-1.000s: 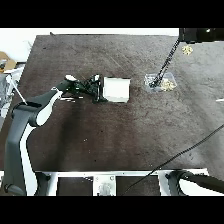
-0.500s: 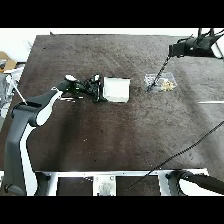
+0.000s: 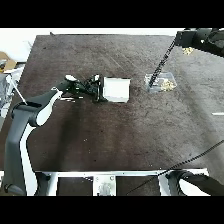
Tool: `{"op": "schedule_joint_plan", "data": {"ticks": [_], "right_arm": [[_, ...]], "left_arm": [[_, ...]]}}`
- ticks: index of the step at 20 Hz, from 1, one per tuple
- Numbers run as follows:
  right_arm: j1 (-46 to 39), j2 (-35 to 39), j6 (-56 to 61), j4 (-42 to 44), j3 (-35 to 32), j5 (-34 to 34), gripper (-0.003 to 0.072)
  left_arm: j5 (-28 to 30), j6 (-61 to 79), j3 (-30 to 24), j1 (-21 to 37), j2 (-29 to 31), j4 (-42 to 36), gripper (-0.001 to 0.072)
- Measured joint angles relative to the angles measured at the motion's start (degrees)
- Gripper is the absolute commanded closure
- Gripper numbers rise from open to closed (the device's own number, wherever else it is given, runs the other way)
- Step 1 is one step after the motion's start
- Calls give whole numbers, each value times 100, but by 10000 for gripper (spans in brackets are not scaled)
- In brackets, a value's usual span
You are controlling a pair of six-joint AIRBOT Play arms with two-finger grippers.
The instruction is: Fold the box and place the chain.
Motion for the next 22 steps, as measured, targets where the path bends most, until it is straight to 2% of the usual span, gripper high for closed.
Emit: {"op": "schedule_joint_plan", "data": {"ticks": [22], "right_arm": [[1239,111,-612,551,-2,-205,683]], "left_arm": [[0,2,0,0,0,0,434]]}}
